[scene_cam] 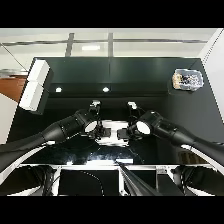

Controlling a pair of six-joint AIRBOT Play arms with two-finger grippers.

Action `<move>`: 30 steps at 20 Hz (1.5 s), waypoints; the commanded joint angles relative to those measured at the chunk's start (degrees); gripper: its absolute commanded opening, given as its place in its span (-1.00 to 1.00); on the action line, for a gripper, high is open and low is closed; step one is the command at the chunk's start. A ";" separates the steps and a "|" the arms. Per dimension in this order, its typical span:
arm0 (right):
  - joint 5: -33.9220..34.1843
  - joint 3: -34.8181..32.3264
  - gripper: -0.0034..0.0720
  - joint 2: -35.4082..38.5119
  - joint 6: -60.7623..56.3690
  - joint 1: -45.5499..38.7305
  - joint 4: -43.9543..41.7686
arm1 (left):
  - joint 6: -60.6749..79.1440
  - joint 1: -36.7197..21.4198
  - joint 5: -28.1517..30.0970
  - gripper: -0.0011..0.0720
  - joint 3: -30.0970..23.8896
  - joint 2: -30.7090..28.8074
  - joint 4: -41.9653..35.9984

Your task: Fold the box and place the chain.

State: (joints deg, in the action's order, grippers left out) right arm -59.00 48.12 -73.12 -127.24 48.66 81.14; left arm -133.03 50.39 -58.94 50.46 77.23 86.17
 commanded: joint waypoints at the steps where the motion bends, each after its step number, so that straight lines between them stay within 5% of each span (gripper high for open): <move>1: -3.63 3.28 -0.11 -3.61 -7.15 2.19 2.58 | 0.00 0.02 -0.07 -0.88 0.00 0.00 0.13; 11: -4.50 5.11 -0.12 -6.08 -11.87 2.27 3.15 | 0.20 0.02 -0.13 -0.88 0.00 0.00 0.13; 12: -4.50 5.11 -0.14 -6.08 -11.89 2.27 3.15 | 0.20 0.02 -0.15 -0.88 0.00 0.00 0.13; 13: -4.52 5.11 -0.42 -6.08 -11.85 2.27 3.15 | 0.20 0.02 -0.15 -0.88 0.00 0.00 0.11; 25: -4.17 5.11 -0.42 -7.41 -11.91 2.27 2.89 | 0.20 0.02 -0.24 -0.88 0.00 0.00 0.11; 28: -3.91 5.11 -0.77 -7.41 -11.85 2.27 2.91 | 0.20 0.02 -0.24 -0.88 0.00 0.00 0.11; 30: -3.56 5.11 -0.77 -7.41 -11.85 2.27 2.93 | 0.20 0.02 -0.22 -0.88 0.00 0.00 0.11</move>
State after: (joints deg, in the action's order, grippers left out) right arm -63.22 53.25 -80.42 -139.33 50.87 84.05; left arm -132.97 50.39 -59.37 50.46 77.23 86.21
